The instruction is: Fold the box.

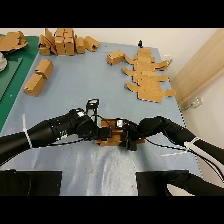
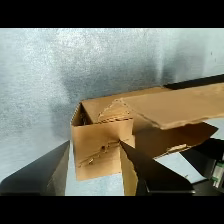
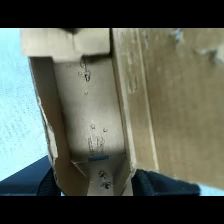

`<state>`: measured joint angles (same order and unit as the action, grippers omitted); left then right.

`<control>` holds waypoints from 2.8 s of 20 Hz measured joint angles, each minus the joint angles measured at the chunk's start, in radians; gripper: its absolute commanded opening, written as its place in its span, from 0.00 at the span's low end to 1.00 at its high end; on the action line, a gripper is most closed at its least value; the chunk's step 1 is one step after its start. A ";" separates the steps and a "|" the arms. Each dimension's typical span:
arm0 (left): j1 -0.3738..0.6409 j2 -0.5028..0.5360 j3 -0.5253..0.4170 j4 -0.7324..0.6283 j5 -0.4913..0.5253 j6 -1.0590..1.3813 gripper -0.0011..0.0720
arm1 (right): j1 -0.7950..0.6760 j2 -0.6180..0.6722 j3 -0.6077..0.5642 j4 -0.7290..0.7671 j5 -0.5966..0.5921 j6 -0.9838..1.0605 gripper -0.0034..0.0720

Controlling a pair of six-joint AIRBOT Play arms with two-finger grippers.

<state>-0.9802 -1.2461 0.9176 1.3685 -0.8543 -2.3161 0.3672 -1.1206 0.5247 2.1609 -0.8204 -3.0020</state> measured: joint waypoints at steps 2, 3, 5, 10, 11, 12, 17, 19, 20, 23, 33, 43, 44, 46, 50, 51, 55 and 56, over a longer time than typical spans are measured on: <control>-0.008 -0.017 0.012 0.001 -0.008 -0.005 0.67 | 0.000 0.000 0.000 0.000 0.000 0.000 0.74; -0.011 -0.027 0.021 0.001 -0.010 -0.007 0.67 | 0.000 0.000 0.000 0.000 0.000 0.000 0.74; -0.014 -0.053 0.045 0.004 -0.028 -0.010 0.67 | 0.000 0.000 0.000 0.000 0.000 0.000 0.74; -0.016 -0.094 0.100 0.095 -0.100 -0.064 0.67 | 0.000 0.000 0.000 0.000 0.000 0.000 0.74; -0.016 -0.097 0.105 0.113 -0.119 -0.076 0.67 | 0.000 0.000 0.000 0.000 0.000 0.000 0.74; -0.018 -0.100 0.108 0.120 -0.124 -0.086 0.67 | 0.000 0.000 0.000 0.000 0.000 0.000 0.74; -0.027 -0.107 0.125 0.149 -0.149 -0.113 0.67 | 0.000 0.000 0.000 0.000 0.000 0.000 0.74; -0.029 -0.121 0.148 0.151 -0.163 -0.112 0.67 | 0.000 0.000 0.000 0.000 0.000 0.000 0.74; -0.030 -0.131 0.161 0.150 -0.172 -0.109 0.67 | 0.000 0.000 0.000 0.000 0.000 0.000 0.74; -0.030 -0.171 0.201 0.133 -0.201 -0.085 0.67 | 0.000 0.000 0.000 0.000 0.000 0.000 0.74; -0.030 -0.270 0.250 0.039 -0.225 0.010 0.67 | 0.000 0.000 0.000 0.000 0.000 0.000 0.74; -0.027 -0.279 0.252 0.071 -0.204 0.018 0.03 | -0.001 0.000 0.000 0.000 0.000 0.001 0.74; -0.028 -0.279 0.252 0.070 -0.202 0.018 0.03 | -0.001 0.000 0.000 0.000 0.000 0.001 0.74; -0.029 -0.279 0.252 0.064 -0.199 0.019 0.03 | 0.000 0.000 0.000 0.000 -0.001 0.000 0.74; -0.029 -0.279 0.252 0.043 -0.190 0.022 0.48 | -0.001 0.001 0.000 -0.003 0.000 0.000 0.74; -0.030 -0.279 0.252 0.026 -0.177 0.024 0.78 | -0.001 0.001 0.000 -0.004 0.000 -0.002 0.74; -0.028 -0.279 0.257 0.018 -0.193 0.019 0.79 | 0.000 0.001 0.000 -0.002 0.000 0.000 0.74; -0.029 -0.279 0.259 0.019 -0.193 0.019 0.79 | 0.000 0.001 0.000 -0.002 0.000 0.000 0.74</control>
<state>-1.0088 -1.5249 1.1767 1.3872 -1.0473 -2.2971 0.3672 -1.1198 0.5247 2.1590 -0.8204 -3.0020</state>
